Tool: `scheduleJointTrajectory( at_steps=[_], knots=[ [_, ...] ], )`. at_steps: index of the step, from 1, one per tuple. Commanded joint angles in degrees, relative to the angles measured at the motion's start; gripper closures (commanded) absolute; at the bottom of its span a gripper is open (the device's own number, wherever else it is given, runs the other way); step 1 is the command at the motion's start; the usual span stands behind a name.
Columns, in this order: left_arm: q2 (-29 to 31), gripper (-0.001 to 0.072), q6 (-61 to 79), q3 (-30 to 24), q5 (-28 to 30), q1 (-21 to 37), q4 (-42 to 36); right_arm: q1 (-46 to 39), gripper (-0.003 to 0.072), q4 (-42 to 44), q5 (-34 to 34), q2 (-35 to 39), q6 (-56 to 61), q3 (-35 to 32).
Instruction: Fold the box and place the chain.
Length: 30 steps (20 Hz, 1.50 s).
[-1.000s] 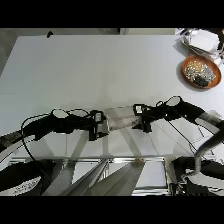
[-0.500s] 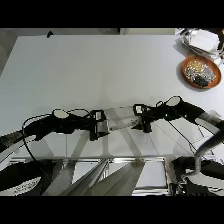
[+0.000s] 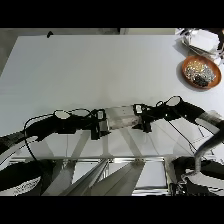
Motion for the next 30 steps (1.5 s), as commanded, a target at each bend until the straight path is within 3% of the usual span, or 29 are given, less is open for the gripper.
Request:
scheduleJointTrajectory(
  at_steps=[1,7,10,11,16,30],
  knots=[
    [-0.46,0.0001,3.61,0.04,1.66,-1.7,-1.64,0.0,0.0276,-0.02,0.04,0.02,-0.07,0.02],
    [-0.46,0.0047,3.78,0.04,3.8,-2.23,-4.07,-0.02,0.0276,-0.02,0.04,0.02,-0.07,0.02],
    [-0.46,0.0483,3.8,0.04,4.42,-2.21,-5.05,-0.02,0.0276,-0.02,0.04,0.02,-0.07,0.02],
    [-0.46,0.0583,3.8,0.04,4.5,-2.19,-5.05,-0.02,0.0276,-0.02,0.04,0.02,-0.07,0.02],
    [-0.46,0.0564,3.8,0.04,7.8,-2.12,-5.05,-0.02,0.0276,-0.02,0.04,0.02,-0.07,0.02],
    [-0.46,0.0564,3.8,0.04,7.76,-2.14,-5.03,0.0,0.0281,0.55,-0.09,0.02,-0.24,0.02]
  ],
)
